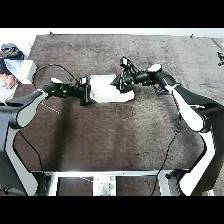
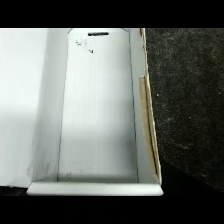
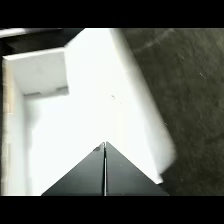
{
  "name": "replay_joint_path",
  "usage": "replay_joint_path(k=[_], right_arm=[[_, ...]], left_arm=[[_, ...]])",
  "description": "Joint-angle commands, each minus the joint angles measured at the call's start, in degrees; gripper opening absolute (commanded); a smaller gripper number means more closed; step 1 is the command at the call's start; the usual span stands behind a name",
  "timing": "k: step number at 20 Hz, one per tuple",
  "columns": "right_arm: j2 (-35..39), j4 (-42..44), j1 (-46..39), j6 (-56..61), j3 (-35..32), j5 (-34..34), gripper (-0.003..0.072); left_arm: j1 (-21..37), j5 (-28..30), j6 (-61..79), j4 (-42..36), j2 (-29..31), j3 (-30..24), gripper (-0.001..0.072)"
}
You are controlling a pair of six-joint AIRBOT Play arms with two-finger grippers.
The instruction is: Fold the box and place the chain.
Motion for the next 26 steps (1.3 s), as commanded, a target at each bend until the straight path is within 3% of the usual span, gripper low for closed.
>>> replay_joint_path(k=[1, 7, 13, 18, 21, 22, 23, 24, 26], right_arm=[[-1.4, -0.4, 0.2, 0.1, 0.0, -3.2, -0.0014], [-1.8, -6.9, 0.2, 3.7, 0.0, -1.2, -0.0014], [-1.5, -7.0, 0.2, 3.7, 0.0, -1.3, -0.0014], [5.0, -7.8, -0.5, 6.6, 0.0, 0.1, -0.0013], [9.7, -14.8, -1.6, 9.8, 0.0, 5.9, -0.001], [10.8, -18.2, -2.0, 10.0, 0.0, 8.0, 0.0135], [11.2, -20.6, -2.2, 10.1, 0.0, 9.9, 0.0405], [11.0, -22.2, -2.3, 10.1, 0.0, 11.0, 0.0584], [9.6, -24.2, -2.3, 10.0, 0.0, 11.1, 0.0596]], left_arm=[[0.0, 0.0, 0.0, 0.0, 0.0, 0.0, 0.0205], [0.0, 0.0, 0.0, 0.0, 0.0, 0.0, 0.0205], [0.0, 0.0, 0.1, 0.0, 0.0, 0.0, 0.0205], [0.0, 0.0, 0.1, 0.0, 0.0, 0.0, 0.0205], [0.0, 0.0, 0.1, 0.0, 0.0, 0.0, 0.0205], [0.0, 0.0, 0.1, 0.0, 0.0, 0.0, 0.0205], [0.0, 0.0, 0.1, 0.0, 0.0, 0.0, 0.0205], [0.0, 0.0, 0.1, 0.0, 0.0, 0.0, 0.0205], [0.0, 0.0, 0.1, 0.0, 0.0, 0.0, 0.0205]])
